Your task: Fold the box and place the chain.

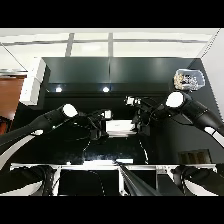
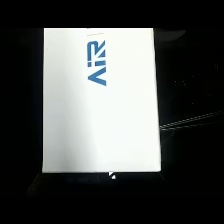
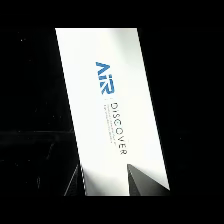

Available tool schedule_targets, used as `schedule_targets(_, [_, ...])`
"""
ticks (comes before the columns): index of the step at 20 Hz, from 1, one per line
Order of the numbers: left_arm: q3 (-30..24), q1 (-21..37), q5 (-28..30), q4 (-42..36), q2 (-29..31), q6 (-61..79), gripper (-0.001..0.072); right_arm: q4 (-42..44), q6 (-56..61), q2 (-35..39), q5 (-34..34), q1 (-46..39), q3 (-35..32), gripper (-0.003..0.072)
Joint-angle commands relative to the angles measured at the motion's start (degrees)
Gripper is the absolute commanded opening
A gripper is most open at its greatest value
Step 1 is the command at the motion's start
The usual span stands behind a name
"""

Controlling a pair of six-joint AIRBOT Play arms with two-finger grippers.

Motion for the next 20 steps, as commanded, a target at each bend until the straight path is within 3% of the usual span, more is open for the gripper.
schedule_targets(1, [0.0, 0.0, -0.1, 0.0, 0.0, 0.1, 0.0342, 0.2, 2.7, 0.5, 0.6, -0.3, 0.5, 0.0391])
schedule_targets(7, [0.0, 0.0, -0.1, 0.0, 0.0, 0.1, 0.0343, 0.9, 24.7, 6.4, 8.3, -7.7, 2.0, 0.0383])
schedule_targets(9, [0.0, 0.0, 0.0, 0.0, 0.0, 0.1, 0.0343, 5.0, 30.0, 6.4, 9.5, -9.2, -1.2, 0.0026])
schedule_targets(13, [0.0, 0.0, 0.0, 0.0, 0.0, 0.1, 0.0343, 30.7, 29.7, 5.9, 2.1, -9.3, -9.9, 0.0020])
schedule_targets(20, [0.0, 0.0, 0.0, 0.0, 0.0, 0.1, 0.0342, 31.8, 29.8, -1.8, 1.7, -9.3, -10.3, 0.0021])
